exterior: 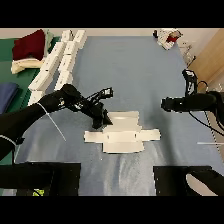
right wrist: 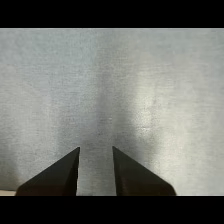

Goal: Fold the box.

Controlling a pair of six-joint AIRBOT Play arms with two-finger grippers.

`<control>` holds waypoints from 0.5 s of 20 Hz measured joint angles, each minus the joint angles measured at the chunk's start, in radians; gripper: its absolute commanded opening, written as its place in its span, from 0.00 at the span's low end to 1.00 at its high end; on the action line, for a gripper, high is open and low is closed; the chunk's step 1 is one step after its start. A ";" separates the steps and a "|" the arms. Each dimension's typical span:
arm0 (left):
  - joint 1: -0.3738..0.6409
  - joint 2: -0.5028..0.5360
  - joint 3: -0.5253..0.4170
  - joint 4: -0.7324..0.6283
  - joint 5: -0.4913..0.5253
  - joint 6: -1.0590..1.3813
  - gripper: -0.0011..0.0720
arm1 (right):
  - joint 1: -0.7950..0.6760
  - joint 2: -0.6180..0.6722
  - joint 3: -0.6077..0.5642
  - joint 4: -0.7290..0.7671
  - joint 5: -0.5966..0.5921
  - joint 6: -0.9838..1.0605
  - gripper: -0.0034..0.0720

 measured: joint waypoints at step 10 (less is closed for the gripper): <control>-0.007 -0.005 -0.019 0.000 -0.015 -0.046 0.03 | 0.000 -0.002 0.000 0.008 -0.004 0.000 0.47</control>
